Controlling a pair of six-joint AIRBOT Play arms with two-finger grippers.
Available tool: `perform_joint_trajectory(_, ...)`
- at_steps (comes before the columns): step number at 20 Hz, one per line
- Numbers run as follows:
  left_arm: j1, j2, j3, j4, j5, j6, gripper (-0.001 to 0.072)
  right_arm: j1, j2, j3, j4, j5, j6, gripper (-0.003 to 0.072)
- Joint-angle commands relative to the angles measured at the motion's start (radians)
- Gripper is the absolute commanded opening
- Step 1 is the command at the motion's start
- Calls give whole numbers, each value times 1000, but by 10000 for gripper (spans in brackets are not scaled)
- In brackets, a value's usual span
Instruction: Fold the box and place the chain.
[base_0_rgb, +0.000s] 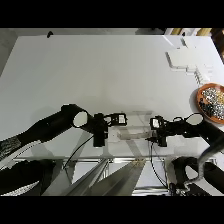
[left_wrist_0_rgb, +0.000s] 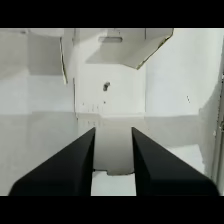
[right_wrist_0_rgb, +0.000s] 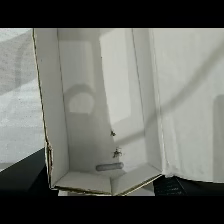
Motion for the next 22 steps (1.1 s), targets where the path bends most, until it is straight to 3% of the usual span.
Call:
perform_joint_trajectory(1,-5,5,-30,-33,114,121,295,0,0,0,0,0,0,416)
perform_joint_trajectory(3,-5,3,-30,-33,142,204,351,0,0,0,0,0,0,416)
perform_joint_trajectory(11,-40,-58,-30,-109,223,481,351,0,0,0,0,0,0,416)
perform_joint_trajectory(16,-69,-93,-30,-176,243,494,349,0,0,0,0,0,0,416)
perform_joint_trajectory(20,-72,-95,-30,-217,243,494,333,0,0,0,0,0,0,416)
perform_joint_trajectory(22,-72,-95,-30,-222,247,494,263,0,0,0,0,0,0,416)
